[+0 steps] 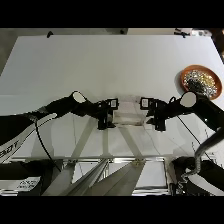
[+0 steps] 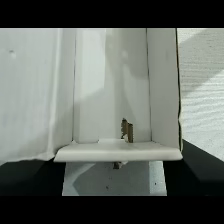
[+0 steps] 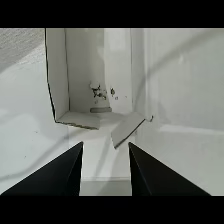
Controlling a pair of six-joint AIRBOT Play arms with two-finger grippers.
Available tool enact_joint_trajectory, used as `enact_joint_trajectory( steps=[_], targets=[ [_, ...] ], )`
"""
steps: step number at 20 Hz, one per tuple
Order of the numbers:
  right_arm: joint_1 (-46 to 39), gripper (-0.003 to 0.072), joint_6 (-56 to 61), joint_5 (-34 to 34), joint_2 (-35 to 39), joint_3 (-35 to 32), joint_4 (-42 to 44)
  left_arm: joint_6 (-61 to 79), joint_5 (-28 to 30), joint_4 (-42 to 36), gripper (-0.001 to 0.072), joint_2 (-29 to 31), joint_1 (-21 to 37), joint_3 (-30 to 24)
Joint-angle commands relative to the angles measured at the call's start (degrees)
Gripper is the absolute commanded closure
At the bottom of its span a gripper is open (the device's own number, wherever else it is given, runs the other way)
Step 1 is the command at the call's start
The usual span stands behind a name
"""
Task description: Fold the box and place the chain.
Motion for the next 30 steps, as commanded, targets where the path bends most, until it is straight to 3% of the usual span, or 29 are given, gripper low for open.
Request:
enact_joint_trajectory(
  steps=[1, 3, 5, 18, 20, 22, 30],
  targets=[
    [0.0, 0.0396, -3.6, -4.0, -0.5, -2.2, 2.8, 0.0, 0.0, 0.0, 0.0371, 0.0, 0.0, 0.0],
    [0.0, 0.0402, -4.8, -5.8, -0.5, -3.0, 5.1, 0.0, 0.0, 0.0, 0.0371, 0.0, 0.0, 0.0],
    [0.8, 0.0470, -5.2, -6.2, -0.5, -3.1, 7.6, 0.0, 0.0, 0.0, 0.0371, 0.1, 0.0, 0.0],
    [4.9, 0.0467, -5.2, -7.8, -0.9, -3.1, 9.5, 0.0, 0.0, 0.0, 0.0371, 0.0, 0.0, 0.0],
    [4.9, 0.0446, -5.1, -8.1, -1.7, -3.1, 10.1, 0.0, 0.0, 0.0, 0.0371, 0.0, 0.0, 0.0],
    [6.4, 0.0332, -5.1, -8.2, -3.0, -3.1, 10.1, 0.0, 0.0, 0.0, 0.0371, 0.1, 0.0, 0.0],
    [7.9, 0.0326, -4.4, -8.3, -2.8, -3.0, 8.9, 0.0, 0.0, 0.0, 0.0371, 0.1, 0.0, 0.0]
  ],
)
